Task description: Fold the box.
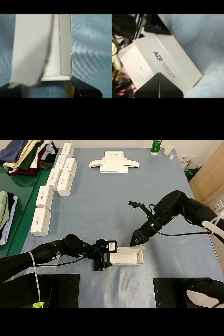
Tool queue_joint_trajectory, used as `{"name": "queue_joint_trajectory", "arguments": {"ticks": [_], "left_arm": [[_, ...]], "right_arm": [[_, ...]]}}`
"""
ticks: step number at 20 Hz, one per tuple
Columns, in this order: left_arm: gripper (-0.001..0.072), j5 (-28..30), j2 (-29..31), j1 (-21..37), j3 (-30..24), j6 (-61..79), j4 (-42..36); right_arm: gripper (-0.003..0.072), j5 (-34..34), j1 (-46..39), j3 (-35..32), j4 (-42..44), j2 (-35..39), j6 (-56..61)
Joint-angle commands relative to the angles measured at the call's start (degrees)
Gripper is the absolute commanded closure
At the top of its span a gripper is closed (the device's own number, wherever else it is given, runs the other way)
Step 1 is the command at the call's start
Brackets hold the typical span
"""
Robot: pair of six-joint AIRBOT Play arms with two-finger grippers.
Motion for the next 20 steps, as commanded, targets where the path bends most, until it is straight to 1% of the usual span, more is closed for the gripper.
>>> {"name": "queue_joint_trajectory", "arguments": {"ticks": [1,2,4,7,10,12,15,20], "left_arm": [[0.0311,0.02,-0.02,0.0,0.04,0.0,0.02],[0.0311,0.02,-0.02,0.0,0.04,0.0,0.0],[0.031,0.02,-0.02,0.0,0.04,0.0,0.0],[0.0311,0.02,-0.02,0.0,0.04,0.0,0.0],[0.0311,0.02,-0.02,0.0,0.04,0.0,0.0],[0.0311,0.02,-0.02,0.0,0.04,0.0,0.0],[0.031,0.02,-0.02,0.0,0.04,0.0,0.0],[0.0311,0.0,-0.02,0.0,0.04,0.0,0.0]], "right_arm": [[0.0682,14.38,4.17,-3.32,-7.23,8.87,-2.47],[0.0682,17.77,5.62,-5.14,-8.72,11.47,-2.75],[0.0682,21.59,8.24,-9.03,-10.34,15.52,-2.99],[0.0682,23.39,12.24,-14.97,-10.71,19.08,-4.39],[0.0682,27.89,17.11,-19.93,-12.61,22.47,-4.37],[0.0682,30.88,20.06,-20.9,-15.02,24.55,-4.37],[0.0682,34.64,24.24,-20.87,-21.62,27.04,-4.35],[0.0682,36.28,32.13,-21.73,-35.15,28.06,-3.23]]}}
